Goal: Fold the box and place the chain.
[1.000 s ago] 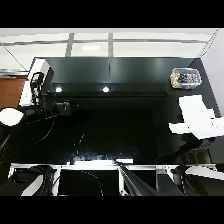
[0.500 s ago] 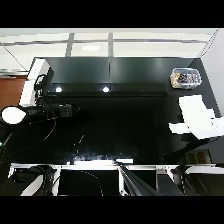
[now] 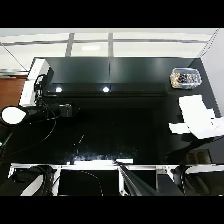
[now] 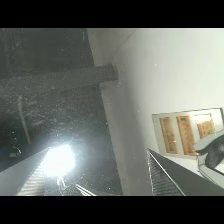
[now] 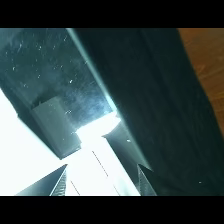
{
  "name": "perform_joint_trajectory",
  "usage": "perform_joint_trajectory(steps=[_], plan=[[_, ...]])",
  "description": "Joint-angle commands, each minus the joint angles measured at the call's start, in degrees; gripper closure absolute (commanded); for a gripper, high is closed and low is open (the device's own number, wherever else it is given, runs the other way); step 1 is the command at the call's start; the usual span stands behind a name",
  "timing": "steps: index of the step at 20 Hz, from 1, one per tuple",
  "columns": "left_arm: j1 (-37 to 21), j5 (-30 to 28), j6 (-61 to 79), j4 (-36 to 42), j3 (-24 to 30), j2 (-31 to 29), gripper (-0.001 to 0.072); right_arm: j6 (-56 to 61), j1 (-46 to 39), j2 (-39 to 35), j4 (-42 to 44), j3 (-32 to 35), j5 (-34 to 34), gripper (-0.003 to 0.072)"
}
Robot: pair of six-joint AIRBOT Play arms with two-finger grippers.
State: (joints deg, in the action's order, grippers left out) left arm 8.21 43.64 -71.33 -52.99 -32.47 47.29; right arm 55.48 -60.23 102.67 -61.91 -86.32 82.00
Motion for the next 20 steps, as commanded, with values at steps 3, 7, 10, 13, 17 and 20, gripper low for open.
perform_joint_trajectory(steps=[3,7,10,13,17,20], plan=[[0.0,-0.1,0.0,-0.1,0.0,0.0,0.0002,-1.7,1.9,0.6,-0.8,-0.3,1.5,0.0197],[0.0,-0.1,0.0,-0.1,0.0,0.0,0.0001,-2.7,2.9,0.6,-0.2,-0.3,3.8,0.0677],[0.0,-0.4,0.3,-0.5,0.0,0.1,0.0001,-3.2,3.0,0.3,7.5,0.8,8.5,0.0677],[0.0,-1.3,0.3,-0.5,0.0,0.0,0.0001,-0.8,4.9,-1.8,13.1,4.3,10.6,0.0677],[0.0,-1.3,0.3,-0.5,0.0,0.0,0.0002,4.4,12.9,-8.2,15.0,12.5,7.6,0.0678],[0.0,-1.8,0.3,-0.5,0.0,0.1,0.0002,6.4,22.8,-16.5,19.3,21.2,-0.5,0.0678]])
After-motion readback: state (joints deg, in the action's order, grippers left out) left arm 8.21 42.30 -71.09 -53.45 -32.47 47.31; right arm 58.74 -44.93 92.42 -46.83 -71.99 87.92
